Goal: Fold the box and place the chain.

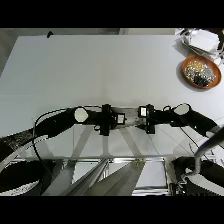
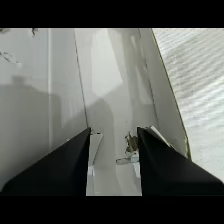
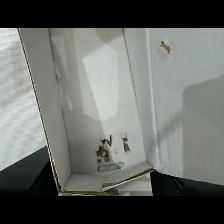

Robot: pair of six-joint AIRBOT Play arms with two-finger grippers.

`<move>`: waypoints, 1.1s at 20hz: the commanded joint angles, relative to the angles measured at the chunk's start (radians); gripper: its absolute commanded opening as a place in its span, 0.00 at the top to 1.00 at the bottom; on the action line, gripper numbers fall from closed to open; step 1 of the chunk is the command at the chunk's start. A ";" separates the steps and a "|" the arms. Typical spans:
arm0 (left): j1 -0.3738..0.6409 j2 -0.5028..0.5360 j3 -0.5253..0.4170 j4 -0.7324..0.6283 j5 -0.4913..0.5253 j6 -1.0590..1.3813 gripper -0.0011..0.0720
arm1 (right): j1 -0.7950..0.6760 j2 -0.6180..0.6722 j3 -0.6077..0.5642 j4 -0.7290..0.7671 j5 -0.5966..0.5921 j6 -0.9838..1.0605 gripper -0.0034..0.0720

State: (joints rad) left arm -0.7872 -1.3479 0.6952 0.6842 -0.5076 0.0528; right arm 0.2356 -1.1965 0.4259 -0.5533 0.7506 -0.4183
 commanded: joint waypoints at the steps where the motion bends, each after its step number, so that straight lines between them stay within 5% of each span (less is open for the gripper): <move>1: 0.000 0.000 0.000 0.005 0.022 -0.001 0.43 | 0.000 0.001 0.000 0.001 0.000 0.002 0.51; 6: 0.030 0.105 0.000 0.053 -0.032 -0.137 0.46 | 0.000 0.001 0.000 0.001 0.000 0.002 0.51; 12: 0.206 0.274 0.000 0.188 -0.414 -0.492 0.59 | 0.000 0.001 0.000 0.001 0.000 0.002 0.51; 14: 0.269 0.322 0.000 0.232 -0.470 -0.654 0.62 | 0.000 0.001 0.000 0.001 0.000 0.002 0.51; 15: 0.304 0.336 0.000 0.257 -0.489 -0.745 0.64 | 0.000 0.001 0.000 0.001 0.000 0.002 0.51; 17: 0.383 0.339 -0.010 0.291 -0.518 -0.901 0.98 | 0.000 0.001 0.000 0.001 0.000 0.002 0.51; 22: 0.453 0.261 -0.097 0.246 -0.428 -1.092 0.98 | 0.000 0.001 0.000 0.001 0.000 0.002 0.51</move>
State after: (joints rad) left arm -0.3717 -1.0504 0.6312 0.9440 -0.9619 -0.8944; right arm 0.2356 -1.1965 0.4259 -0.5526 0.7509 -0.4168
